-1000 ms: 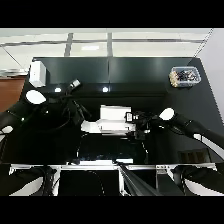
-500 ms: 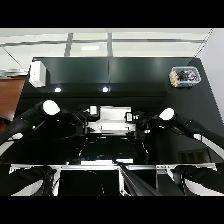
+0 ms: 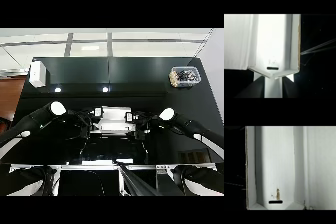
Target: Fold the box and place the chain.
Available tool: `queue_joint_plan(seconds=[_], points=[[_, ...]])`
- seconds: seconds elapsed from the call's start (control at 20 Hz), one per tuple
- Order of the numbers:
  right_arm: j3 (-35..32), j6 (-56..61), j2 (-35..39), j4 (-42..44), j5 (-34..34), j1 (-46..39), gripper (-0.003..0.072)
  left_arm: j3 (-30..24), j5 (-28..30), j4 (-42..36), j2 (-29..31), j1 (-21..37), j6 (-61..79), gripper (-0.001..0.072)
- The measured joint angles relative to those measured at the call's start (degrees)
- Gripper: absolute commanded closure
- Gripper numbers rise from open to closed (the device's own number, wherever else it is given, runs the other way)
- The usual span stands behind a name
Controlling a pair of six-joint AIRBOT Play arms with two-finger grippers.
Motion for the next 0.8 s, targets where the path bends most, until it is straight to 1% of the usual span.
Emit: queue_joint_plan(seconds=[0.25, 0.45, 0.55, 0.75, 0.8], points=[[0.0, 0.0, 0.0, 0.0, 0.0, 0.0, 0.0613, 0.0, 0.5, -3.2, -0.3, -0.1, 0.2, 0.049], [0.0, 0.0, 0.0, 0.0, 0.0, 0.0, 0.0612, 0.0, 1.2, -8.5, -2.0, -1.0, 0.3, 0.0492], [0.0, 0.0, 0.0, 0.0, 0.0, 0.0, 0.0612, 0.0, 1.6, -10.4, -3.3, -1.8, 0.7, 0.0567], [0.0, 0.0, 0.0, 0.0, 0.0, 0.0, 0.0612, 0.0, 2.0, -11.8, -4.4, -2.7, 1.1, 0.0562], [0.0, 0.0, 0.0, 0.0, 0.0, 0.0, 0.0612, 0.0, 2.0, -12.0, -4.5, -2.7, 1.3, 0.0503]])
